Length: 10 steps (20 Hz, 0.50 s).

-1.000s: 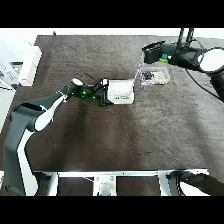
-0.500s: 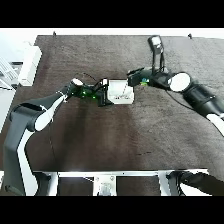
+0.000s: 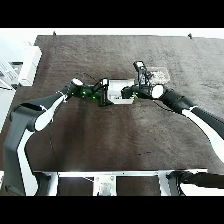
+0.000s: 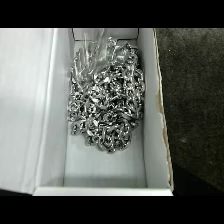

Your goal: Fold the box and place the chain.

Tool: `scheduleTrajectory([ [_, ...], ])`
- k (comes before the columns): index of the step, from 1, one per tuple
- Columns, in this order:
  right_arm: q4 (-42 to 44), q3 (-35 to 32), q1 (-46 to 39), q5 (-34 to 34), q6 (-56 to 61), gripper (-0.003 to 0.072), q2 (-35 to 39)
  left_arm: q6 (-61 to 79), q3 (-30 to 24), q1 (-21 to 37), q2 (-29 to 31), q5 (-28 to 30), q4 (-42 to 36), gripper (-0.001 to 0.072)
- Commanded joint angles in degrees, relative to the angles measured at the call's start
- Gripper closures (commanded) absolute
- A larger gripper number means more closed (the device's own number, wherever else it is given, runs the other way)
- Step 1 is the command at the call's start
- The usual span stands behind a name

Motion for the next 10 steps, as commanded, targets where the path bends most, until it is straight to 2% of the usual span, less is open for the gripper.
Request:
scheduleTrajectory([
  [1, -0.59, 1.57, -0.85, -0.15, -0.11, 0.0266, 1.16, 0.02, 0.0, 0.02, -0.04, 0.04, 0.02, 0.0182],
  [4, -0.81, 3.08, -1.73, 1.66, -1.01, 0.0266, 6.62, 0.02, 0.0, 0.02, -0.02, 0.04, 0.02, 0.0183],
  [5, -1.53, 3.28, -2.01, 2.19, -4.0, 0.0296, 9.42, 0.02, 0.0, 0.02, -0.04, 0.02, 0.02, 0.0182],
  [6, -2.45, 3.28, -2.47, 2.23, -6.93, 0.0542, 12.5, 0.02, 0.0, 0.02, -0.04, 0.02, 0.02, 0.0182],
  [7, -2.69, 3.34, -3.58, 2.19, -7.72, 0.0674, 14.84, 0.02, 0.0, 0.02, -0.02, 0.04, 0.02, 0.0183],
  [10, -1.79, 3.45, -11.96, 2.29, -11.39, 0.0679, 17.46, 0.02, 0.0, 0.02, -0.04, 0.07, 0.02, 0.0182],
])
